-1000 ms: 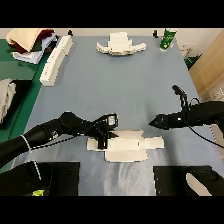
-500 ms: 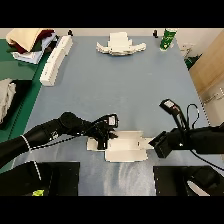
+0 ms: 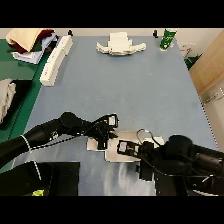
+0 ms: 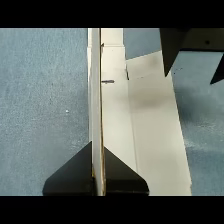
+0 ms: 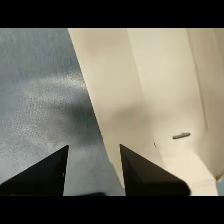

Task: Fold the box.

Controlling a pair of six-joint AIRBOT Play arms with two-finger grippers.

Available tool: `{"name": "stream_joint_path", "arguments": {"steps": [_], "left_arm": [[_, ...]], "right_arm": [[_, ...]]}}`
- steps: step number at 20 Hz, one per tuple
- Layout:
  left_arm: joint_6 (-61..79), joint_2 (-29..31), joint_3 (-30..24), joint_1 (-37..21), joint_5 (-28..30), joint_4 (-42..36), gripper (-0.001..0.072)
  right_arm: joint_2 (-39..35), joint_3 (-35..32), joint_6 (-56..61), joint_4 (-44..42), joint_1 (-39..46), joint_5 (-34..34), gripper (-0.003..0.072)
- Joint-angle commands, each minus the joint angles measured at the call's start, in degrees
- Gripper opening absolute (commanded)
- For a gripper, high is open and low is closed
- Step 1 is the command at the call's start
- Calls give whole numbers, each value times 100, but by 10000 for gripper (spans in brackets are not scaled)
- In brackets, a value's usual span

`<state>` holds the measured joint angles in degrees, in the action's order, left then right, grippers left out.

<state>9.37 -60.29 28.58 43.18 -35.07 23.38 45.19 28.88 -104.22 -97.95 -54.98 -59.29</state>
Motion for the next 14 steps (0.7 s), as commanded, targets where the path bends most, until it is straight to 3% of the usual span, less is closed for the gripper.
{"name": "stream_joint_path", "arguments": {"steps": [1, 7, 14], "left_arm": [[2, 0, -2, 4, 0, 2, 14], [2, -2, -2, 4, 2, 0, 14], [2, 0, -2, 4, 0, 0, 14]], "right_arm": [[820, -39, 131, 573, -498, 686, 499], [809, -11, 1447, 1814, -501, 876, 498], [-31, 9, 2081, 2201, -498, 675, 493]]}}
